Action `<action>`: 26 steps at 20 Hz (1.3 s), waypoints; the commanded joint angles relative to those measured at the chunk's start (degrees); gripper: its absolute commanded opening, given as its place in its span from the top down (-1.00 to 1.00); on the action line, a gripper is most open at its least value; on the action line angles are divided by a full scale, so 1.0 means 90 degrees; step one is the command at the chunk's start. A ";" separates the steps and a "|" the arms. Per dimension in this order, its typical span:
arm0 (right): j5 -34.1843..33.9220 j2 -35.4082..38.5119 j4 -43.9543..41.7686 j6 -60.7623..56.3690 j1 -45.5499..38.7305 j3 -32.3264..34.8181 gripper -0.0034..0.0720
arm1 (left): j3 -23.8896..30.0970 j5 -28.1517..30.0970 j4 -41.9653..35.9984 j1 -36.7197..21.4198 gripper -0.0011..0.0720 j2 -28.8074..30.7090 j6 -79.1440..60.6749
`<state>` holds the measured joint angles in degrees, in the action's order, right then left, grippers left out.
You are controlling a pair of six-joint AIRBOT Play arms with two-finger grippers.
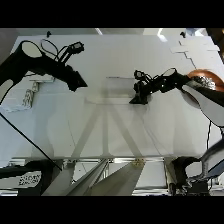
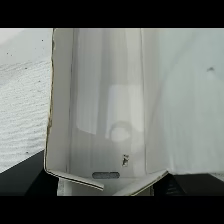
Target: Fold the box and place the chain.
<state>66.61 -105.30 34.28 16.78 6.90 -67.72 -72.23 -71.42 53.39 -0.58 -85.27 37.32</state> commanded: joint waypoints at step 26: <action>0.0005 0.0000 0.0000 0.0000 0.0000 -0.0007 -0.42 | 0.1321 0.2142 -0.0304 0.0760 0.95 -0.0714 0.2426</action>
<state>66.65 -105.30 34.30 16.80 6.90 -67.72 -60.36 -51.68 55.92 5.39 -91.37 62.67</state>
